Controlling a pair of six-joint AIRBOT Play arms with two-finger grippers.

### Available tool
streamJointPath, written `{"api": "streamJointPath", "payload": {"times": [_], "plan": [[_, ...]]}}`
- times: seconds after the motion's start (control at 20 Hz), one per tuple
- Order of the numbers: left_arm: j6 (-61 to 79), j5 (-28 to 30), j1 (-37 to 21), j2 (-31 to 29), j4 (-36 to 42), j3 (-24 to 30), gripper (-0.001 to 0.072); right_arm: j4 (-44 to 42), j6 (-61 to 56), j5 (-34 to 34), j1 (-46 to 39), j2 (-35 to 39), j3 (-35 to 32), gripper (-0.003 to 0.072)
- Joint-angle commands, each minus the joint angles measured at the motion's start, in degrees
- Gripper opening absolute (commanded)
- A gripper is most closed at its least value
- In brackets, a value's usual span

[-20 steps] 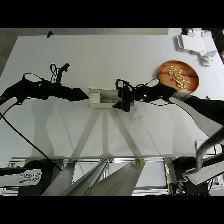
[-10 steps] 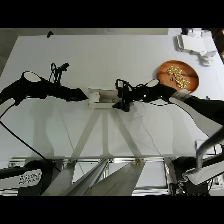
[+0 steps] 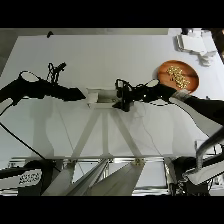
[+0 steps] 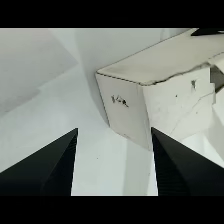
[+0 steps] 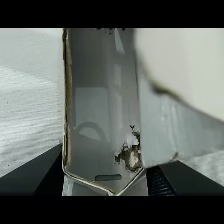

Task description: Fold the box and place the chain.

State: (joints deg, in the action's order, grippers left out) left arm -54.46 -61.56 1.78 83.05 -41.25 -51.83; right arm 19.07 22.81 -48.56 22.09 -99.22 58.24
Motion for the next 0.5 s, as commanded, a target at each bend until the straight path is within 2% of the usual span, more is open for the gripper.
{"api": "streamJointPath", "payload": {"times": [0.0,0.1,0.25,0.45], "plan": [[-0.2,1.1,0.4,0.0,0.8,-0.1,0.0550,0.0,0.0,-0.1,0.0,0.0,0.0,0.0428],[-0.2,3.0,2.1,0.0,0.9,-0.1,0.0648,0.0,0.0,-0.1,0.0,0.0,0.0,0.0428],[0.0,6.9,5.4,0.1,0.2,-0.1,0.0648,0.0,0.0,-0.1,0.0,0.0,0.0,0.0428],[-6.4,13.9,8.6,0.7,-8.8,-0.1,0.0647,0.0,0.0,-0.1,0.0,0.0,0.0,0.0428]]}}
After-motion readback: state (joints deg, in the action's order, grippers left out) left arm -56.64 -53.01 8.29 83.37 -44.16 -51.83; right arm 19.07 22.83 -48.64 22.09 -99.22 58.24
